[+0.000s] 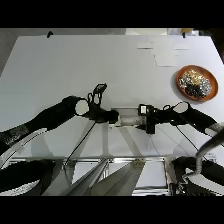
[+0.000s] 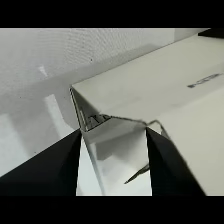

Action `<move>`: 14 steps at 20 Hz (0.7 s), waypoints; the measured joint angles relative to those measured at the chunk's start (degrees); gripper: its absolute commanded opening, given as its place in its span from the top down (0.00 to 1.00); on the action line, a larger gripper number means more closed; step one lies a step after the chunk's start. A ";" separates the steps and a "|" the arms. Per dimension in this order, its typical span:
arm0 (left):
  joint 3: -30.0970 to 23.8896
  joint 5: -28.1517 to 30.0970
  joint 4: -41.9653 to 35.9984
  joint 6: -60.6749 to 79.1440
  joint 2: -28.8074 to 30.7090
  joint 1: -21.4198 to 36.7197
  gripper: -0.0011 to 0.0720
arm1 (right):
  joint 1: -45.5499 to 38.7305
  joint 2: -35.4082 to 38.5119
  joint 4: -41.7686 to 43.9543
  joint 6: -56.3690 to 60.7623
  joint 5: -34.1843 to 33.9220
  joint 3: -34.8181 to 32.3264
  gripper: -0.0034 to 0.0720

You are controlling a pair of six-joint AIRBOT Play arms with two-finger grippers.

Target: Fold the box and place the chain.

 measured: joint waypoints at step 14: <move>8.59 -8.11 11.96 -20.28 -5.44 -6.34 0.40 | 0.00 0.00 -0.02 -0.07 0.00 0.00 0.51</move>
